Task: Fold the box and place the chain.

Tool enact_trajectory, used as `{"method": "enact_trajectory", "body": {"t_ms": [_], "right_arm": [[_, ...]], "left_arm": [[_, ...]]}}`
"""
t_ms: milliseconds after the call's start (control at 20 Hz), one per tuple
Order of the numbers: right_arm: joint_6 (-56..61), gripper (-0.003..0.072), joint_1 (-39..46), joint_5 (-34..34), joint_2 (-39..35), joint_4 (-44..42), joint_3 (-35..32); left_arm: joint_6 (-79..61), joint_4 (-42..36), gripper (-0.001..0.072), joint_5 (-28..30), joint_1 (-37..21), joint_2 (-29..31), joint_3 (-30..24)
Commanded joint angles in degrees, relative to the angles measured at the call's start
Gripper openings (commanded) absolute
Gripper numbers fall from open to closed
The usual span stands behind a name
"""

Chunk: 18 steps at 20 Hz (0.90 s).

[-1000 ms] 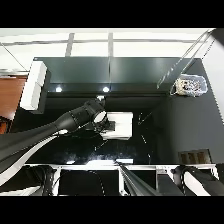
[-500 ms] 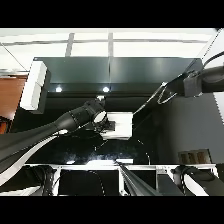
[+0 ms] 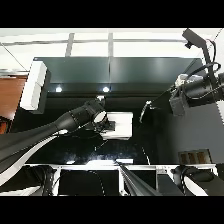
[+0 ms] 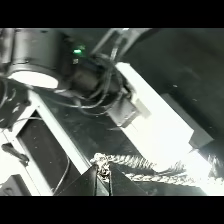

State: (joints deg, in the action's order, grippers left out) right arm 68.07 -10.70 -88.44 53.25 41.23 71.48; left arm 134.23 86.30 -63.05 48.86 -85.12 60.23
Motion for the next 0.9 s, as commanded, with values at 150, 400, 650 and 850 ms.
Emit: {"method": "enact_trajectory", "body": {"t_ms": [150, 400, 650, 850], "right_arm": [[-2.5, 0.0015, -0.7, -0.4, 0.0, -7.5, -0.2], [-2.8, 0.0016, -1.3, 2.4, 0.1, -8.0, -2.6], [-2.3, 0.0016, -1.6, 10.1, 0.2, -7.1, -13.7], [-1.8, 0.0016, -3.4, 16.0, 0.2, -7.2, -20.6]], "left_arm": [[-0.1, 0.0, 0.0036, 0.0, 0.0, 0.0, 0.0], [-0.1, 0.0, 0.0035, 0.0, 0.0, 0.0, 0.0], [-0.1, 0.0, 0.0035, 0.0, 0.0, 0.0, 0.0], [-0.1, 0.0, 0.0035, 0.0, 0.0, 0.0, 0.0]]}}
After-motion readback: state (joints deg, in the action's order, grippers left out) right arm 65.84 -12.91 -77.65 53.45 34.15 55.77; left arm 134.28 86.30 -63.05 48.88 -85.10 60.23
